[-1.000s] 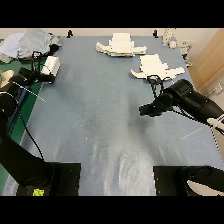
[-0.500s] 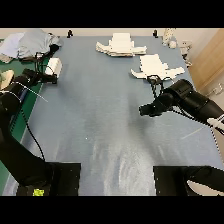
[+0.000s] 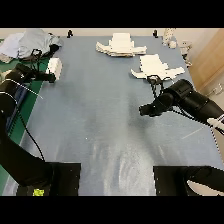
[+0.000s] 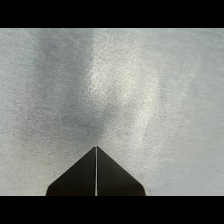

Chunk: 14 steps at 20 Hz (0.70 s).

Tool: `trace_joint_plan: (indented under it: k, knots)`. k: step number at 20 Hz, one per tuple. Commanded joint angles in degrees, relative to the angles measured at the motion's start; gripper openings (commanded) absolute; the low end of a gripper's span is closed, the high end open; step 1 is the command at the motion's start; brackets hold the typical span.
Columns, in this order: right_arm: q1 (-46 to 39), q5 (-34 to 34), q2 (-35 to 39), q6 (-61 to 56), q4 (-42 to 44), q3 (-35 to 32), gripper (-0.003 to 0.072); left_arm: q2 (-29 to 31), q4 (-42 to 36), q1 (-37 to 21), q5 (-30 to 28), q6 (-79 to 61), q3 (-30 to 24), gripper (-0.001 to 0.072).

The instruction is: Fold the box.

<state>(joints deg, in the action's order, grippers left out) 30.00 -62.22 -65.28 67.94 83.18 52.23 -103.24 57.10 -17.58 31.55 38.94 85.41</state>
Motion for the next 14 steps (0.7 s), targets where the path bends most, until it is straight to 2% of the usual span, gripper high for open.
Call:
trace_joint_plan:
  k: [1,3,9,10,11,12,13,14]
  knots:
    - [0.00,0.02,-0.02,0.00,0.02,0.07,0.0007,2.93,11.06,-1.44,10.75,8.96,2.14,0.0688]
    - [0.00,0.02,-0.02,0.00,0.00,0.07,0.0007,5.68,14.97,-1.75,17.79,12.96,3.63,0.0688]
    - [0.00,0.02,-0.02,0.00,0.02,0.07,0.0006,12.63,14.01,-1.66,35.28,16.85,4.13,0.0686]
    - [0.00,0.02,-0.02,0.00,0.00,0.07,0.0006,13.31,12.92,-1.66,38.69,17.79,4.13,0.0608]
    - [0.00,0.02,-0.02,0.00,-0.02,0.07,0.0006,13.88,10.34,-1.66,42.64,17.70,4.13,0.0436]
    - [0.00,0.02,-0.02,0.00,0.00,0.07,0.0007,14.27,7.15,-1.66,45.53,17.75,4.11,0.0326]
    - [0.00,0.02,-0.02,-0.02,0.00,0.07,0.0006,14.60,3.41,-1.66,49.03,17.66,4.11,-0.0002]
    - [0.00,0.02,-0.02,0.00,0.00,0.07,0.0007,14.91,-0.22,-1.53,51.43,17.90,4.09,0.0010]
